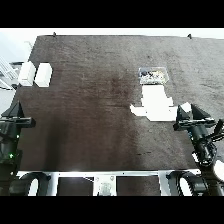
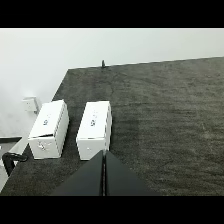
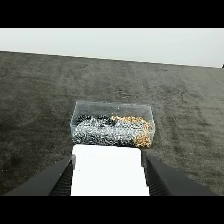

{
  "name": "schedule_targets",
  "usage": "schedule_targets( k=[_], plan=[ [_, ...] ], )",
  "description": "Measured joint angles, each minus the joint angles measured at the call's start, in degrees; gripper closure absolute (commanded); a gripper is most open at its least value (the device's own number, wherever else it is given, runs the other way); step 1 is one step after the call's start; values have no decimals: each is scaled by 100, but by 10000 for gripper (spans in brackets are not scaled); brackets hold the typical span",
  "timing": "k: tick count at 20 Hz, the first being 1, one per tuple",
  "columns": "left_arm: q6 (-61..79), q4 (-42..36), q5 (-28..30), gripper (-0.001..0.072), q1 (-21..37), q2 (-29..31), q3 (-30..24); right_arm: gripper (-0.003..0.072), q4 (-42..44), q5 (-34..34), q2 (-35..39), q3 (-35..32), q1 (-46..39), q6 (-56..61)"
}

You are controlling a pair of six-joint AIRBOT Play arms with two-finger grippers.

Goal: Fold the box and place the chain.

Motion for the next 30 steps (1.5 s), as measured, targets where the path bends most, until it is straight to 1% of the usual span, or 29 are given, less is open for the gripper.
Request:
schedule_targets(
  k=[4, 5, 7, 9, 12, 14, 15, 16, 17, 18, 21, 22, 25, 27, 30],
  plan=[
    [2, -2, 0, 688, 0, 0, 0, 172, 0, 0, 0, 4, 0, 4],
    [0, 0, 0, 688, 0, 0, 0, 185, 0, 0, 0, 33, 0, 2],
    [2, -2, 0, 687, 0, 0, 0, 193, 2, -92, -50, 170, -11, -24],
    [0, -2, 2, 688, 0, 0, 0, 190, 4, -267, -334, 448, -76, -55],
    [0, -2, 0, 688, 0, 0, 0, 190, 7, -348, -1290, 1130, -352, -81],
    [0, 0, 0, 688, 0, 0, 0, 191, 4, -173, -2162, 1707, -656, -83],
    [0, -2, 0, 687, 0, 0, 0, 196, -9, 35, -2667, 2020, -861, -66],
    [0, 0, 0, 688, 0, 0, 0, 212, -114, 293, -3119, 2319, -1080, 9],
    [0, 0, 0, 687, 0, 0, 0, 211, -306, 634, -3558, 2629, -1333, 199],
    [0, 0, 0, 688, 0, 0, 0, 211, -682, 1080, -4037, 2975, -1650, 595],
    [0, 0, 0, 688, 0, 2, 0, 202, -2310, 2623, -5296, 4059, -2638, 2291],
    [0, 0, 0, 688, 0, 2, 0, 179, -2833, 3071, -5630, 4400, -2933, 2800],
    [0, -2, 0, 688, 0, 2, 0, 181, -4028, 4378, -6496, 5499, -3713, 3993],
    [0, -2, 0, 688, 0, 2, 0, 181, -4454, 5268, -7049, 6288, -4037, 4419],
    [0, 0, 0, 687, 0, 0, 0, 181, -4793, 6592, -7899, 7401, -4251, 4752]
  ],
)
